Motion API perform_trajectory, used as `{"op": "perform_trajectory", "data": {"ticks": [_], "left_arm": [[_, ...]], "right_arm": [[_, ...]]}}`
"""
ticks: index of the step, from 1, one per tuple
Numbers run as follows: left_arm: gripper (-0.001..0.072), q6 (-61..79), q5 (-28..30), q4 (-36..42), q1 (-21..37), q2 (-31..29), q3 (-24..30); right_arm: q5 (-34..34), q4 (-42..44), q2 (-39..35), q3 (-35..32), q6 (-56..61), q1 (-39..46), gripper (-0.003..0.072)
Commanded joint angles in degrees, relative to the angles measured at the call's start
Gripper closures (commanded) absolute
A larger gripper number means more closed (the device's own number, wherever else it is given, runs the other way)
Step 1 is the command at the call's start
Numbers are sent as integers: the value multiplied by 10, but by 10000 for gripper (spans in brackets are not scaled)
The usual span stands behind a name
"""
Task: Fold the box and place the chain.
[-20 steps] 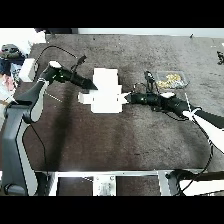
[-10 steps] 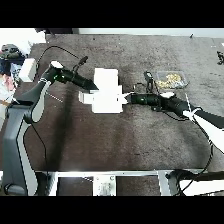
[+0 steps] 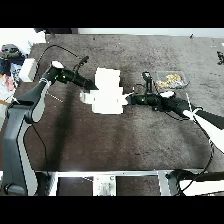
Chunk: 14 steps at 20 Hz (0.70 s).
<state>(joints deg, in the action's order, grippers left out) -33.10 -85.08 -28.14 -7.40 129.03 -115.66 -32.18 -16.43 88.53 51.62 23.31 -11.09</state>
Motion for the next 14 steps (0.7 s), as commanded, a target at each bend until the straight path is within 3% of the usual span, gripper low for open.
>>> {"op": "perform_trajectory", "data": {"ticks": [1, 8, 14], "left_arm": [[697, 89, -5, 1, 1, 0, 0], [698, 323, -2, 21, 1, 0, 0], [701, 439, 39, 64, 3, 0, 2]], "right_arm": [[1, -5, -15, 3, -13, 1, 307], [5, -5, -93, 3, -41, 51, 303], [5, -5, -98, 3, -43, 83, 303]]}}
